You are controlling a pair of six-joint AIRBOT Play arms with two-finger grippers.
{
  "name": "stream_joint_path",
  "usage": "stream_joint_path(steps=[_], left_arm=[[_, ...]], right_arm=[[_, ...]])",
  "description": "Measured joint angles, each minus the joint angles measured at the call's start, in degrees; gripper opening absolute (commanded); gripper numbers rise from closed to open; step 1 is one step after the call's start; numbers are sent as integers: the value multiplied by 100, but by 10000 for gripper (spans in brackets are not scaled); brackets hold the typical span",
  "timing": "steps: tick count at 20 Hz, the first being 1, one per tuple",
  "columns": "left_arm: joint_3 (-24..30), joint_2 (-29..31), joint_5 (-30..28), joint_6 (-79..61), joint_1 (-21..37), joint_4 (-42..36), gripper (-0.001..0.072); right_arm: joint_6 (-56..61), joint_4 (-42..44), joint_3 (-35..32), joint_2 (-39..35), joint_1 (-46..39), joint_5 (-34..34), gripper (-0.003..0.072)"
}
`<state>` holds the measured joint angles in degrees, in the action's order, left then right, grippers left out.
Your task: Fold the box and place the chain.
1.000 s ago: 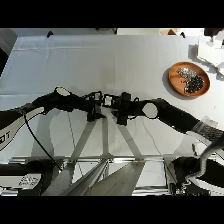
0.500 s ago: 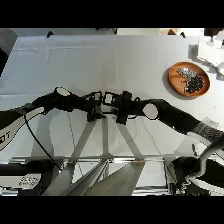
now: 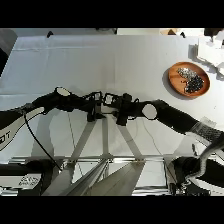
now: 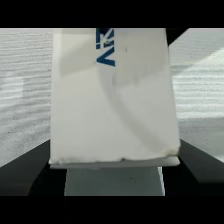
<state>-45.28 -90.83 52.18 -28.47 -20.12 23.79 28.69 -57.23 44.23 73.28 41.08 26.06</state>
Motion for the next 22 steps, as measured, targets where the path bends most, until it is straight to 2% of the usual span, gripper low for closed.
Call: stream_joint_path(steps=[1,2,8,9,10,11,12,14,18,22], left_arm=[[0,0,0,-2,0,2,210],[0,0,0,-2,0,2,210],[0,0,-2,-2,0,2,210],[0,0,-2,-2,0,2,210],[0,0,-2,-2,0,2,210],[0,0,-2,-2,0,2,210],[0,0,-2,-2,0,2,210],[0,0,-2,-2,0,2,210],[0,0,-4,-2,0,0,210],[0,0,-4,0,0,0,210]], right_arm=[[0,11,0,9,2,20,448],[0,9,-2,20,0,17,472],[4,42,-7,-251,0,37,467],[4,50,-7,-321,0,39,422],[2,94,-7,-398,-2,42,316],[4,179,-7,-455,-7,50,147],[2,339,-7,-496,-37,68,13],[4,916,-7,-549,-208,175,14],[9,2634,-7,-503,-866,614,14],[15,3515,-7,-210,-1198,1123,14]])
